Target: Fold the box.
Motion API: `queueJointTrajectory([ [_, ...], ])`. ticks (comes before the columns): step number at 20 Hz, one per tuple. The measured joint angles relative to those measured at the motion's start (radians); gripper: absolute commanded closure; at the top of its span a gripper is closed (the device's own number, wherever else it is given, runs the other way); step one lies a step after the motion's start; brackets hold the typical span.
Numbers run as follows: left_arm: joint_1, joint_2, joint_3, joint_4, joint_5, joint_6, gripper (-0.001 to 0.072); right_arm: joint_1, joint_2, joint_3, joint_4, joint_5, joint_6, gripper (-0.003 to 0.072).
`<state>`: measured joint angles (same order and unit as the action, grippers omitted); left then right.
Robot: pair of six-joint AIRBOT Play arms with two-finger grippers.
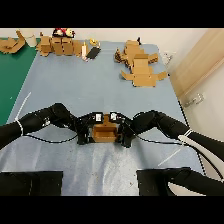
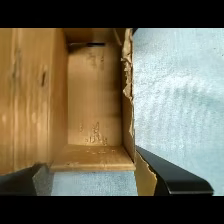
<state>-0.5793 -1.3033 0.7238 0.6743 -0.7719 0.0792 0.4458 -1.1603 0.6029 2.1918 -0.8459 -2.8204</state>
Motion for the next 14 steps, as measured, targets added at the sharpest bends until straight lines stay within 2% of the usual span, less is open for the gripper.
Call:
queueJointTrajectory([
  [10,-0.033,0.0,0.0,-0.004,0.037,0.009,-0.0002,0.01,0.0,0.008,-0.005,-0.001,-0.007,0.0281],
  [11,-0.034,0.0,0.0,0.003,0.039,0.007,0.0093,0.01,0.0,0.008,-0.005,-0.001,-0.007,0.0281],
  [12,-0.034,0.0,0.0,0.01,0.042,0.002,0.0273,0.01,0.0,0.008,-0.004,-0.001,-0.007,0.0281],
  [13,-0.035,0.0,0.0,0.015,0.043,-0.004,0.031,0.01,0.0,0.008,-0.005,-0.001,-0.007,0.0281],
  [14,-0.035,0.0,-0.001,0.023,0.042,-0.012,0.0311,0.01,0.0,0.008,-0.004,-0.001,-0.007,0.0282],
])
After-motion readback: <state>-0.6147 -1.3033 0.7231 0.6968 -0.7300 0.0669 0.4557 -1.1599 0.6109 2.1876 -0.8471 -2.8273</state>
